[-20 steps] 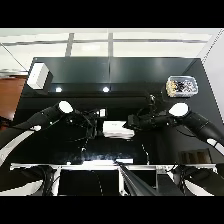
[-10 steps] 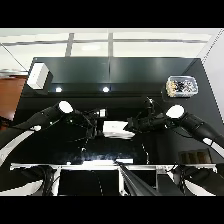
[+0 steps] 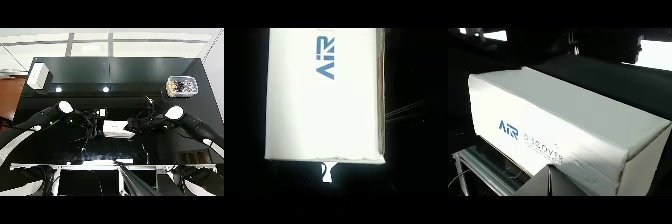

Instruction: Fold the box and place the chain.

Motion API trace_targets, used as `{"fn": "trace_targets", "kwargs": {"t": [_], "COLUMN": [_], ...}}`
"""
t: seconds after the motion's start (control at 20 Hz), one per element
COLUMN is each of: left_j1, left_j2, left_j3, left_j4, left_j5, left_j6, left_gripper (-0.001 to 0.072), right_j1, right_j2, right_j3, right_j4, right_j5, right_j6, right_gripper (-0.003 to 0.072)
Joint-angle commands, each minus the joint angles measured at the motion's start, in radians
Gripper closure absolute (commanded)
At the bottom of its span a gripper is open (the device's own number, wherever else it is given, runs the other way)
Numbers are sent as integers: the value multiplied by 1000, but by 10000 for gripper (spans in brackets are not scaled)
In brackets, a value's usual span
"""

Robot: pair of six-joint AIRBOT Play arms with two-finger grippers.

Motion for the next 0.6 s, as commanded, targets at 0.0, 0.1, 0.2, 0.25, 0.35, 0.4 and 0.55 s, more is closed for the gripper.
{"fn": "trace_targets", "kwargs": {"t": [0.0,0.1,0.2,0.25,0.35,0.4,0.55], "left_j1": [0,0,0,0,0,0,0], "left_j2": [0,0,0,0,0,0,0], "left_j3": [0,0,0,0,0,0,0], "left_j4": [1,1,1,1,1,1,1], "left_j5": [-1,-1,-1,-1,-1,-1,-1], "left_j6": [2,2,2,2,2,2,2], "left_gripper": [250,249,250,249,249,250,249], "right_j1": [0,0,-1,-2,-2,-2,-10], "right_j2": [-1,0,2,5,17,27,69], "right_j3": [-1,0,0,3,16,27,57], "right_j4": [-8,-6,-2,1,2,2,4], "right_j5": [-6,-3,16,31,69,84,89], "right_j6": [0,0,0,-1,-2,-4,-24], "right_gripper": [667,666,666,666,666,666,666]}}
